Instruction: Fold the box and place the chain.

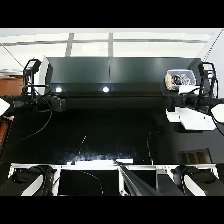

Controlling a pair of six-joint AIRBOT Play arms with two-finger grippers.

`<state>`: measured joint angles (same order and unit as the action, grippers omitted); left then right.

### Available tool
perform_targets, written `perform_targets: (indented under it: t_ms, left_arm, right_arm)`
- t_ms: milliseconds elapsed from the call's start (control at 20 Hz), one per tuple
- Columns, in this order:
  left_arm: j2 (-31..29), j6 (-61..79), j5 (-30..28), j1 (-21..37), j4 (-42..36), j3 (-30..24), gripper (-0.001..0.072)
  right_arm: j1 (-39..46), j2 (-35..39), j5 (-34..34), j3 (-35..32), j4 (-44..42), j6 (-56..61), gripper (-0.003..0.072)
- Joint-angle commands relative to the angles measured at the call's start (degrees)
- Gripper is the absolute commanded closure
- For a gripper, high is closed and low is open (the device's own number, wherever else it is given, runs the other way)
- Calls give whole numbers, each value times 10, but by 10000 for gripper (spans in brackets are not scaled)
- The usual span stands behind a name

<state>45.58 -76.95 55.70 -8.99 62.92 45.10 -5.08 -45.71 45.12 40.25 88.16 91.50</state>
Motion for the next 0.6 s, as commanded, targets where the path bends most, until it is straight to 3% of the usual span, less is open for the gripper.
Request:
perform_targets:
  t_ms: [0, 450, 500, 550]
  left_arm:
    - [0, 0, 0, 0, 0, 0, 682]
    - [0, 0, -30, 0, -9, 0, 682]
    - [0, 0, -32, 0, -8, 0, 681]
    - [2, 0, -37, 1, -7, 0, 675]
  right_arm:
    - [0, 0, 0, 0, 0, 0, 648]
    - [0, 0, -22, 0, -11, 1, 646]
    - [0, 0, -36, 0, -11, 2, 576]
    - [0, 0, -39, 1, -11, 2, 144]
